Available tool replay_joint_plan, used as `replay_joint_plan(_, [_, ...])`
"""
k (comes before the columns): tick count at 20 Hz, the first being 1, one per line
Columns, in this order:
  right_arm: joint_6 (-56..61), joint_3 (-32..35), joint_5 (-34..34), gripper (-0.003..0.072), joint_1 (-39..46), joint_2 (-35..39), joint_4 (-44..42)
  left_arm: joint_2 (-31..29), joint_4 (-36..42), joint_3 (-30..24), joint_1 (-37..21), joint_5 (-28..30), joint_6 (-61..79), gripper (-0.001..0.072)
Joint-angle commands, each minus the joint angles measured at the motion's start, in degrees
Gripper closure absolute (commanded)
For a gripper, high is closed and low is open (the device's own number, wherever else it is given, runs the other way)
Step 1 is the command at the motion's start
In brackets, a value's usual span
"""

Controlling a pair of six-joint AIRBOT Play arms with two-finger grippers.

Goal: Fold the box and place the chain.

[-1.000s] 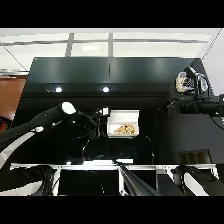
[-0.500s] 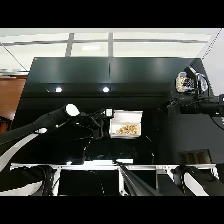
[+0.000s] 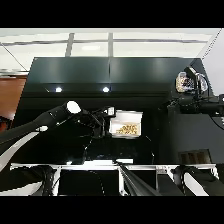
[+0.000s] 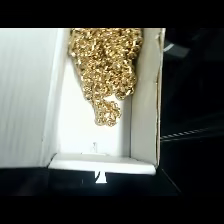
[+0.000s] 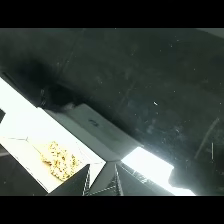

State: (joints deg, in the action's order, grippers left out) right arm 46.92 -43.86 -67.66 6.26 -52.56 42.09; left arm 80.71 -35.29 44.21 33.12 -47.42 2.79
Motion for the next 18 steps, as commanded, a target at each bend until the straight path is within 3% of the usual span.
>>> replay_joint_plan(1, [0.3,0.0,0.5,0.0491,0.0,-0.3,0.0,0.4,-0.3,0.3,0.6,-1.0,0.0,0.0157])
replay_joint_plan(2, [1.4,0.0,1.2,0.0491,0.0,-0.4,-0.1,0.4,-0.3,0.3,0.5,-0.8,0.0,0.0237])
replay_joint_plan(4, [4.0,1.0,5.2,0.0490,-0.4,-0.5,-0.5,0.4,-0.3,0.3,0.5,-0.7,-0.6,0.0321])
replay_joint_plan(5, [7.2,1.6,8.2,0.0487,-1.8,-1.0,-0.7,0.4,-0.3,0.3,0.5,-0.8,-0.7,0.0321])
replay_joint_plan(6, [8.7,1.7,10.4,0.0346,-3.9,-1.9,-0.7,0.4,-0.3,0.3,0.5,-0.8,-0.7,0.0321])
replay_joint_plan(7, [9.1,1.7,13.2,0.0137,-6.8,-3.2,-0.9,0.4,-0.3,0.3,0.5,-0.8,-0.7,0.0321])
replay_joint_plan(8, [9.2,1.7,16.6,0.0101,-9.7,-4.7,-1.6,0.4,-0.3,0.3,0.5,-0.8,-0.7,0.0321])
replay_joint_plan(11, [7.5,1.7,25.2,0.0103,-18.0,-9.0,-2.0,0.4,-0.3,0.3,0.5,-0.7,-0.7,0.0321])
replay_joint_plan(15, [-10.9,1.5,11.0,0.0103,-20.8,-8.5,2.3,0.4,-0.3,0.3,0.5,-0.6,-0.7,0.0321])
replay_joint_plan(18, [-13.7,1.2,4.1,0.0103,-19.8,-5.7,7.1,0.4,-0.3,0.3,0.5,-0.6,-0.7,0.0321])
